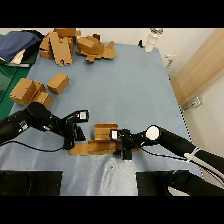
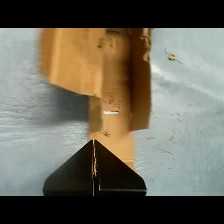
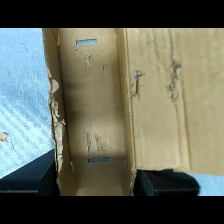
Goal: Fold the box.
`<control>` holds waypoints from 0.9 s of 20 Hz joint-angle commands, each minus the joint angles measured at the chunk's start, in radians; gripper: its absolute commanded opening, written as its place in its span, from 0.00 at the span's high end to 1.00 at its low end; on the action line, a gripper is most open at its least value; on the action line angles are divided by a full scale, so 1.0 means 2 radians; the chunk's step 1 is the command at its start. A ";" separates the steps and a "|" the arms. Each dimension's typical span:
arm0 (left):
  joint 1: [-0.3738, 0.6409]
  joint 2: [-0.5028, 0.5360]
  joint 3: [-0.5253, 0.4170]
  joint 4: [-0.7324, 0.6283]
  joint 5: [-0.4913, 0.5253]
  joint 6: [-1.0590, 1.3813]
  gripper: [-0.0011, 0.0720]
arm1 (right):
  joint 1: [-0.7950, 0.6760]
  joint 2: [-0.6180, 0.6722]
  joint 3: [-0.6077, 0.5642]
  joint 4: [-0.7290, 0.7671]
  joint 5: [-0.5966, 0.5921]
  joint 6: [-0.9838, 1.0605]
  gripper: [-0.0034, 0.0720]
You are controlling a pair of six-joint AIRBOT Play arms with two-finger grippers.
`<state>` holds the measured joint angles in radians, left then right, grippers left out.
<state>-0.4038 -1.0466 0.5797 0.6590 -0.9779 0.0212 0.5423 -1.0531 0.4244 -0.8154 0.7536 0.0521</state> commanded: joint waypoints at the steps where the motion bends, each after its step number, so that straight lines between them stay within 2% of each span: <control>1: -0.049 0.035 -0.023 0.048 0.030 -0.081 0.97 | 0.000 0.000 0.000 0.000 0.001 0.000 0.32; 2: -0.052 0.037 -0.023 0.075 0.030 -0.104 0.95 | 0.000 0.000 0.000 0.000 0.001 0.000 0.32; 4: -0.053 0.036 -0.024 0.105 0.031 -0.146 0.17 | 0.000 0.000 0.000 0.000 0.001 0.000 0.32; 5: -0.054 0.037 -0.025 0.105 0.031 -0.164 0.08 | 0.000 0.000 0.000 0.000 0.001 0.000 0.32; 8: -0.064 0.037 -0.024 0.086 0.038 -0.167 0.08 | 0.000 0.000 0.000 0.000 0.001 0.000 0.32; 14: -0.133 0.036 -0.024 0.075 0.127 -0.166 0.08 | 0.000 0.000 0.000 0.000 0.001 0.000 0.32; 18: -0.139 0.036 -0.024 0.081 0.117 -0.166 0.08 | 0.000 0.000 0.000 0.000 0.001 0.000 0.32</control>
<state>-0.6636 -0.9741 0.5312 0.8116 -0.7570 -0.3077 0.5423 -1.0531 0.4244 -0.8150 0.7544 0.0521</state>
